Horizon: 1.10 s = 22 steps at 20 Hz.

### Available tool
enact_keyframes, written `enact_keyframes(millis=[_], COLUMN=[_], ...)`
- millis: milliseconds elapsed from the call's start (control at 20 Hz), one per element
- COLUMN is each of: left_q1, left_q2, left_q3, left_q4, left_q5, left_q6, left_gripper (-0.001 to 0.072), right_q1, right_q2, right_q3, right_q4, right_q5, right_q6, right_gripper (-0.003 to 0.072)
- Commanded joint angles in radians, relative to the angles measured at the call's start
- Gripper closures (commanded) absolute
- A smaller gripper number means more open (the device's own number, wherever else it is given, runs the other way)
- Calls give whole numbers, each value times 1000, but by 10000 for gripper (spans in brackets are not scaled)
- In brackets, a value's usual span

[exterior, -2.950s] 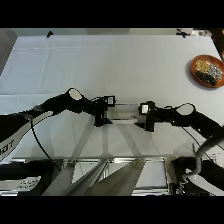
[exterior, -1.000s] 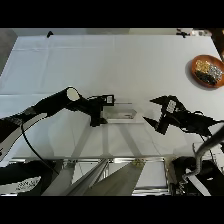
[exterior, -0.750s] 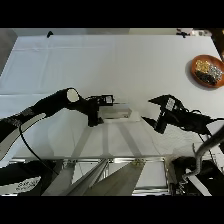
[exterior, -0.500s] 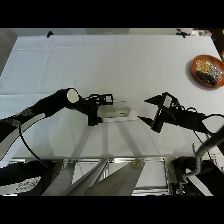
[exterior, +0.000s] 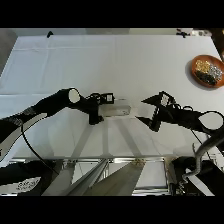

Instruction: Fold the box and place the chain.

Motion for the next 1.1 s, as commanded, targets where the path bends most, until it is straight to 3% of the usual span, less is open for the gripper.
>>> enact_keyframes(millis=[0,150,250,400,500,600,750,950,1050], left_q1=[-21,-31,-30,-30,-30,-30,-30,-30,-30], left_q2=[-8,-8,-8,-8,-8,-8,-8,-8,-8], left_q3=[-1,-1,-1,-1,-1,-1,-1,-1,-1], left_q4=[-5,-7,-10,-10,-10,-10,-10,-25,-32], left_q5=[31,35,33,31,31,31,31,31,23], left_q6=[0,-1,-1,-1,-5,-5,-5,-5,-5], left_gripper=[355,356,358,357,357,357,357,357,357], right_q1=[0,1,2,59,123,166,167,167,167], right_q2=[-3,-3,-3,-54,-147,-244,-344,-369,-304], right_q3=[0,0,0,0,0,0,10,30,30], right_q4=[5,70,138,227,319,500,791,793,697], right_q5=[-1,4,14,2,-81,-186,-177,-155,-250], right_q6=[-12,-96,-200,-387,-542,-750,-1015,-1022,-830], right_gripper=[111,384,674,674,674,677,678,678,678])
